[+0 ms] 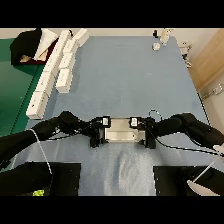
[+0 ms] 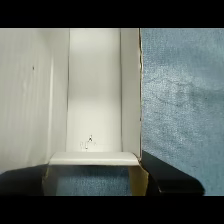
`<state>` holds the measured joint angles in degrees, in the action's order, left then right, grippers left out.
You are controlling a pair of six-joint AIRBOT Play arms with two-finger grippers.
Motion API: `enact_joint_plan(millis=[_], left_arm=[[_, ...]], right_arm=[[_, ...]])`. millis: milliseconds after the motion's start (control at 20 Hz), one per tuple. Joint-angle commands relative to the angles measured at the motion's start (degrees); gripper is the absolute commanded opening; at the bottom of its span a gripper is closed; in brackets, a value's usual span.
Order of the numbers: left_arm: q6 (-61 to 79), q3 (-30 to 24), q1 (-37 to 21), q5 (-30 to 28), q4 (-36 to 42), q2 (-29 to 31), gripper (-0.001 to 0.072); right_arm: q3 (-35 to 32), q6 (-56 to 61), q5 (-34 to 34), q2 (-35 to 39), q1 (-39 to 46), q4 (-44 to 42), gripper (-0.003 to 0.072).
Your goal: Fold the box.
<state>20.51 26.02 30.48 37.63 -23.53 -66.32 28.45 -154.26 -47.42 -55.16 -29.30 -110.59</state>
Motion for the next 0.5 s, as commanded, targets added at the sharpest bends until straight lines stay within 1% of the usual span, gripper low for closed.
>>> enact_joint_plan(millis=[0,50,100,150,200,250,300,350,400,450], left_arm=[[0.0,0.0,0.0,0.0,0.0,0.0,0.0471],[0.0,0.0,0.0,0.0,0.0,0.0,0.0471],[0.0,0.0,0.0,0.0,0.0,0.0,0.0471],[0.0,0.0,0.0,0.0,0.0,0.0,0.0471],[0.0,0.0,0.0,0.0,0.0,0.0,0.0471],[0.0,0.0,0.0,0.0,0.0,0.0,0.0471],[0.0,0.0,0.0,0.0,0.0,0.0,0.0471],[0.0,0.0,0.0,0.0,0.0,0.0,0.0471],[0.0,0.0,0.0,0.0,0.0,0.0,0.0471],[0.0,0.0,0.0,0.0,0.0,0.0,0.0471]], right_arm=[[3.1,16.1,-10.1,4.0,0.0,13.5,0.072],[4.2,20.3,-13.2,5.4,0.0,15.0,0.072],[5.4,25.6,-16.6,7.0,0.0,15.4,0.0673],[6.5,31.5,-19.3,8.3,0.0,15.1,0.0543],[7.5,38.8,-21.3,9.4,0.0,12.7,0.0445],[8.0,45.5,-22.1,10.1,0.0,8.8,0.0295],[8.0,52.0,-21.7,10.5,0.0,2.3,0.003],[7.6,55.8,-19.2,10.3,-0.3,-4.7,0.0002],[7.1,57.6,-15.1,9.9,-1.2,-11.1,0.0002],[6.5,58.5,-9.2,9.3,-2.6,-17.0,0.0002]])
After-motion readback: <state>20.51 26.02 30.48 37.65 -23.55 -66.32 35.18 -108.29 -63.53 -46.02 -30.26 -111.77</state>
